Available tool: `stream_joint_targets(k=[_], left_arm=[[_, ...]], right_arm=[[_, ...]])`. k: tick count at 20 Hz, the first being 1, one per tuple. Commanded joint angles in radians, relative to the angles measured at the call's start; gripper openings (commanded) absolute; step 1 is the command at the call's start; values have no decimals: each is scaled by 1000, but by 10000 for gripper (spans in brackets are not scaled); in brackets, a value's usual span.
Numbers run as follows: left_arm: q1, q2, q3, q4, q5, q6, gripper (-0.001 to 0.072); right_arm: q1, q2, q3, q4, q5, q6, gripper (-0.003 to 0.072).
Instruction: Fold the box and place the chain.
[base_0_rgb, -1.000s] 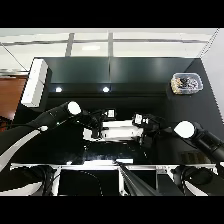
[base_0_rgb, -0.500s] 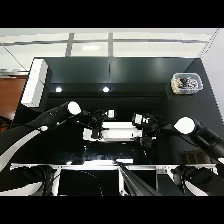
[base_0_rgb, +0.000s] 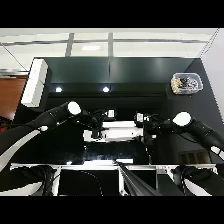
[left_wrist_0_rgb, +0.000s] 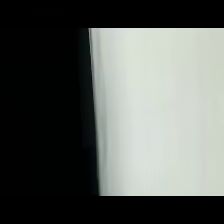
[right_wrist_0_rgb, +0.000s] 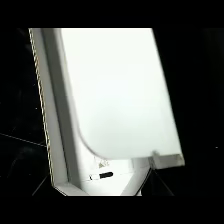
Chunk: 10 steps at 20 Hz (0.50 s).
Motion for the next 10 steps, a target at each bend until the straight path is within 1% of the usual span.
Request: stream_joint_targets(k=[1, 5, 10], left_arm=[[0, 0, -1, 0, -2, 0, 29], [0, 0, -1, 0, -2, 0, 29], [0, 0, -1, 0, -2, 0, 29]], right_arm=[[-8, -13, -31, 37, 11, -62, 681], [-5, -15, -48, 37, -25, -103, 681], [65, -43, -48, 37, -77, -142, 681]])
